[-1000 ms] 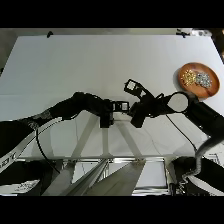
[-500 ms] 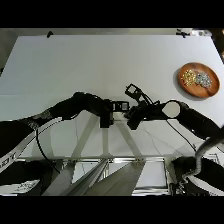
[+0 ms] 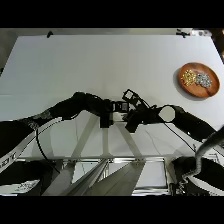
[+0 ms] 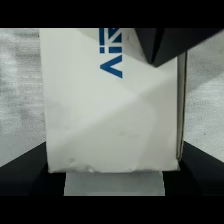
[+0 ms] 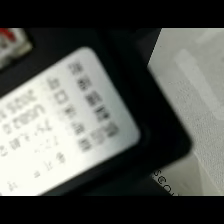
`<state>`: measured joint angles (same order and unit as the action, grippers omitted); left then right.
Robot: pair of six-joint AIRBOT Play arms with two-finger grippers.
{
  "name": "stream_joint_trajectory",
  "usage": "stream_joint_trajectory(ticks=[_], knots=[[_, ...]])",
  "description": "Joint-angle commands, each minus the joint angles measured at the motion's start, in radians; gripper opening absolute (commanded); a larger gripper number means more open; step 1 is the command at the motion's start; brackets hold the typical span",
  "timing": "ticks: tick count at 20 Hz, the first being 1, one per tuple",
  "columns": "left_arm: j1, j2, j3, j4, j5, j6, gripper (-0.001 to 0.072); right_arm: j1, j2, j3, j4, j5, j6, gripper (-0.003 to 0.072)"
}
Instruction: Fold the box and place the chain.
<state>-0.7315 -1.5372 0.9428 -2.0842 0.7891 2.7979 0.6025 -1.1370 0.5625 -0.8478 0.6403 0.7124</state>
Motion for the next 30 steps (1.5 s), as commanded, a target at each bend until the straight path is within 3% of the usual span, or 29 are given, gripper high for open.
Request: stream_joint_trajectory(ticks=[1,6,11,15,18,21,23,25,30], knots=[[0.0,0.0,0.0,-0.002,0.0,-0.001,0.0353,0.003,-0.003,-0.016,-0.029,0.037,0.005,0.0007],[0.0,0.0,0.0,-0.002,0.0,-0.001,0.0353,0.003,0.019,-0.013,-0.039,-0.021,0.013,0.0008],[0.0,0.0,0.0,-0.002,0.0,-0.001,0.0353,-0.054,0.151,-0.013,-0.039,-0.049,0.013,0.0009],[0.0,0.001,0.0,-0.002,0.0,-0.001,0.0353,-0.146,0.283,-0.013,-0.04,0.081,0.016,0.0009],[0.0,0.0,0.0,-0.002,0.0,-0.001,0.0353,-0.222,0.37,-0.013,-0.09,0.271,0.116,0.0009],[0.0,0.0,0.0,-0.002,0.0,-0.001,0.0353,-0.298,0.386,-0.013,-0.323,0.504,0.413,0.0009],[0.0,0.0,0.0,-0.002,0.0,-0.001,0.0353,-0.343,0.386,-0.013,-0.487,0.597,0.618,0.0009],[0.0,0.0,0.0,-0.002,0.0,-0.001,0.0353,-0.389,0.386,-0.013,-0.563,0.63,0.717,0.0009],[-0.001,0.001,0.0,-0.008,-0.037,0.028,0.0353,-0.436,0.386,-0.013,-0.562,0.632,0.724,0.001]])
